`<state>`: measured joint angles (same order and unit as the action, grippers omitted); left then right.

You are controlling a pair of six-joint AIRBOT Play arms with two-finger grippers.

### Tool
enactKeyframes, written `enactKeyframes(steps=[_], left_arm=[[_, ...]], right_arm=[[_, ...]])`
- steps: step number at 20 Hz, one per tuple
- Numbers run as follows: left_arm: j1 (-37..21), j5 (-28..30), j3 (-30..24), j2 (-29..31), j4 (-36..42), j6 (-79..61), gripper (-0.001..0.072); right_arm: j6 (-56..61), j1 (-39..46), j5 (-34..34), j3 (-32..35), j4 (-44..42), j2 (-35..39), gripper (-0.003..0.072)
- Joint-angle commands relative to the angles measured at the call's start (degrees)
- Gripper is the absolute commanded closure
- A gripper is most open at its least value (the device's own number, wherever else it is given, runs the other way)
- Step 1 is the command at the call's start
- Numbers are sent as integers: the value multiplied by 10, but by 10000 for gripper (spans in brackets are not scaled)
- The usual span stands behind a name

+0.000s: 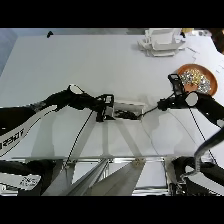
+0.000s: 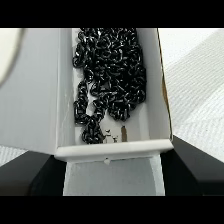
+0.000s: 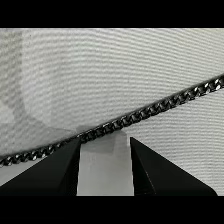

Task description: Fold the box and place the chain.

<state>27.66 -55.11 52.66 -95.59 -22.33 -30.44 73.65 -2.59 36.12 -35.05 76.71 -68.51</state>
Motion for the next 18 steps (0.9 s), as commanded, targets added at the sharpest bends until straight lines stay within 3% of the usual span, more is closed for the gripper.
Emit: enactKeyframes(steps=[1,4,8,11,14,18], left_arm=[[0,0,0,0,0,0,629],[-1,0,0,0,0,0,629],[0,0,0,0,0,0,629],[0,0,0,0,0,0,629],[0,0,0,0,0,0,629],[0,0,0,0,0,0,629]], right_arm=[[0,0,-12,1,0,-1,347],[0,0,-15,1,0,-1,396],[0,0,-19,1,2,-21,398],[0,-11,-23,1,7,-26,470],[-2,-19,-14,1,16,-26,670],[-2,-19,22,1,29,9,671]])
